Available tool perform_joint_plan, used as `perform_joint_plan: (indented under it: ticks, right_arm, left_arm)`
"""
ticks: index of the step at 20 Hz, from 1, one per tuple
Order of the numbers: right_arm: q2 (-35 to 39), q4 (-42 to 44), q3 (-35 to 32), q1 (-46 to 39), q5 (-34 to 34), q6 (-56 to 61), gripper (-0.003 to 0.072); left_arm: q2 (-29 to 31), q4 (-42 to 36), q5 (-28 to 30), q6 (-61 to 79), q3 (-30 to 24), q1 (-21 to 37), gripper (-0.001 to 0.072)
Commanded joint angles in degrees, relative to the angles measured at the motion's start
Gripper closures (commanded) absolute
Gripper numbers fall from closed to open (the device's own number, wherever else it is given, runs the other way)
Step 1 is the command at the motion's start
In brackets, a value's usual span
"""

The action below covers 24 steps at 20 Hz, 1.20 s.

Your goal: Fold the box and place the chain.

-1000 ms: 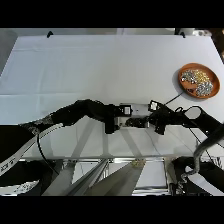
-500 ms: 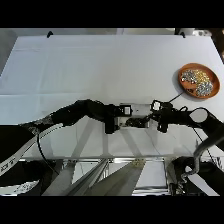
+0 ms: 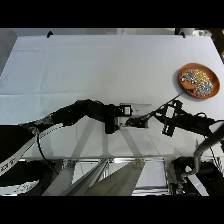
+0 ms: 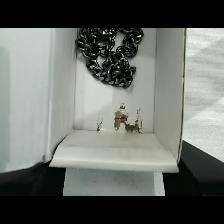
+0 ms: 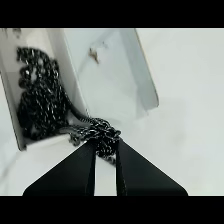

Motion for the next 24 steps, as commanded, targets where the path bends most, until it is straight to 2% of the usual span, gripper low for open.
perform_joint_plan:
  ticks: [1, 4, 8, 12, 14, 17, 18, 20, 21, 22, 24]
  right_arm:
    - [6.9, 8.6, 0.1, 0.0, 2.8, 0.3, 0.0675]
    - [8.1, 17.9, 0.1, 0.0, 2.8, -0.3, 0.0675]
    - [4.3, 21.1, 0.1, 0.0, 3.0, -0.3, 0.0675]
    - [-5.6, 22.6, 0.1, 0.4, 3.4, -0.3, 0.0674]
    - [-11.6, 22.6, 0.1, 3.5, 2.0, -2.0, 0.0673]
    - [-19.9, 22.7, 0.1, 10.1, -5.9, -2.8, 0.0664]
    - [-21.9, 23.0, 0.1, 11.5, -9.1, -1.6, 0.0622]
    - [-23.5, 23.1, 0.1, 12.6, -11.7, 0.9, 0.0599]
    - [-23.5, 23.1, 0.1, 12.6, -11.7, 0.9, 0.0500]
    - [-23.5, 23.1, 0.1, 12.6, -11.8, 0.9, 0.0459]
    - [-23.5, 23.1, 0.1, 12.6, -12.1, 0.9, 0.0453]
  left_arm:
    - [0.0, 0.0, 0.0, 0.0, 0.0, 0.0, 0.0637]
    - [0.0, 0.0, 0.0, 0.0, 0.0, 0.0, 0.0637]
    - [0.0, 0.0, 0.0, 0.0, 0.0, 0.0, 0.0637]
    - [0.0, 0.0, 0.0, 0.0, 0.0, 0.0, 0.0637]
    - [0.0, 0.0, 0.0, 0.0, 0.0, 0.0, 0.0637]
    - [0.0, 0.0, 0.0, 0.0, 0.0, 0.0, 0.0637]
    - [0.0, 0.0, 0.0, 0.0, 0.0, 0.0, 0.0637]
    - [0.0, 0.0, 0.0, 0.0, 0.0, 0.0, 0.0637]
    - [0.0, 0.0, 0.0, 0.0, 0.0, 0.0, 0.0637]
    - [0.0, 0.0, 0.0, 0.0, 0.0, 0.0, 0.0637]
    - [0.0, 0.0, 0.0, 0.0, 0.0, 0.0, 0.0637]
